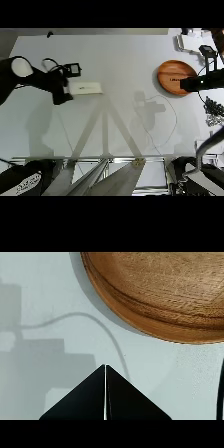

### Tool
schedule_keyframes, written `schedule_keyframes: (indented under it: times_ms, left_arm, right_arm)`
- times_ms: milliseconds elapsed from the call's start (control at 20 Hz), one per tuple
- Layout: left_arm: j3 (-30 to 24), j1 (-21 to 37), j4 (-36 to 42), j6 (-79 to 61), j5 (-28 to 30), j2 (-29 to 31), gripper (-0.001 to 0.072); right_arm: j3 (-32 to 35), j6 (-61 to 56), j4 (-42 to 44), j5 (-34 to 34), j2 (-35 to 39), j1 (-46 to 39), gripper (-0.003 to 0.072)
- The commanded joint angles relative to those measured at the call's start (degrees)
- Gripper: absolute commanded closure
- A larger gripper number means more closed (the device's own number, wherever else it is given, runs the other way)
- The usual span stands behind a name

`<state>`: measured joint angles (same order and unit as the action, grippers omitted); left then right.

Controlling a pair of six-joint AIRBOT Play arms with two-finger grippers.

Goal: Fold the box and place the chain.

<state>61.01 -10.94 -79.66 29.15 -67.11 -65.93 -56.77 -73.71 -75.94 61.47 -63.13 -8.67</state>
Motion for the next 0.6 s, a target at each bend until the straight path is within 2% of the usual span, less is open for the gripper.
schedule_keyframes:
  times_ms: [0, 100, 150, 300, 400, 550]
  left_arm:
    - [0.1, 5.0, -19.1, 25.3, 5.2, 6.7, 0.0701]
    - [0.0, 11.4, -16.8, 34.8, 10.7, 6.7, 0.0700]
    - [-0.1, 14.7, -13.2, 37.0, 13.4, 6.7, 0.0702]
    - [-3.1, 23.3, 5.6, 36.9, 25.5, 7.3, 0.0705]
    - [-8.5, 24.9, 11.9, 36.9, 34.7, 8.0, 0.0705]
    - [-19.2, 24.8, 11.9, 36.7, 43.0, 7.1, 0.0703]
  right_arm:
    - [0.0, 0.0, 0.1, 0.0, 0.0, 0.0, 0.0675]
    - [0.0, 0.0, 0.1, 0.0, 0.0, 0.0, 0.0675]
    - [0.0, 0.0, 0.1, 0.0, 0.0, 0.0, 0.0675]
    - [0.0, 0.0, 0.1, 0.0, 0.0, 0.0, 0.0675]
    - [0.0, 0.0, 0.1, 0.0, 0.0, 0.0, 0.0675]
    - [0.0, 0.0, 0.1, 0.0, 0.0, 0.0, 0.0675]
